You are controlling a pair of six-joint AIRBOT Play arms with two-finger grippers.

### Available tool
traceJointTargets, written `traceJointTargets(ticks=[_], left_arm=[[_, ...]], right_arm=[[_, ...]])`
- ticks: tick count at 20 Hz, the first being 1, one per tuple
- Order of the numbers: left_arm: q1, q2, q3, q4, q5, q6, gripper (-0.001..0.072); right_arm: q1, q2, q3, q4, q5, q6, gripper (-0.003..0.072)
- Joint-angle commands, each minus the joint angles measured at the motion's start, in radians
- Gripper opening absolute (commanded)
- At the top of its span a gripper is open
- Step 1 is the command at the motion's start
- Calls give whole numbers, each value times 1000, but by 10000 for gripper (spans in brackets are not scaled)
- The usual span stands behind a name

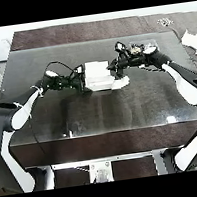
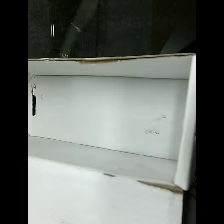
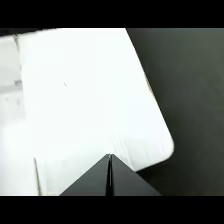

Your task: Fold the box and place the chain.

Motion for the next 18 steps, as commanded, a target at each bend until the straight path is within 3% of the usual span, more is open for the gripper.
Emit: traceJointTargets(ticks=[1, 8, 13, 16, 18], left_arm=[[0, 1, 0, 0, 0, 0, 488], [0, 1, 0, 0, 0, 0, 488], [0, 1, 0, 0, 1, 0, 488], [0, 1, 0, 0, 1, 0, 488], [0, 1, 0, 0, 1, 0, 488]], right_arm=[[4, -8, 0, -74, -46, 1, 12], [3, 3, 41, -90, -44, 26, 14], [3, 158, 32, -133, 27, 97, 10], [3, 293, -56, -237, 2, 153, 6], [7, 403, -206, -229, -118, 87, 6]])
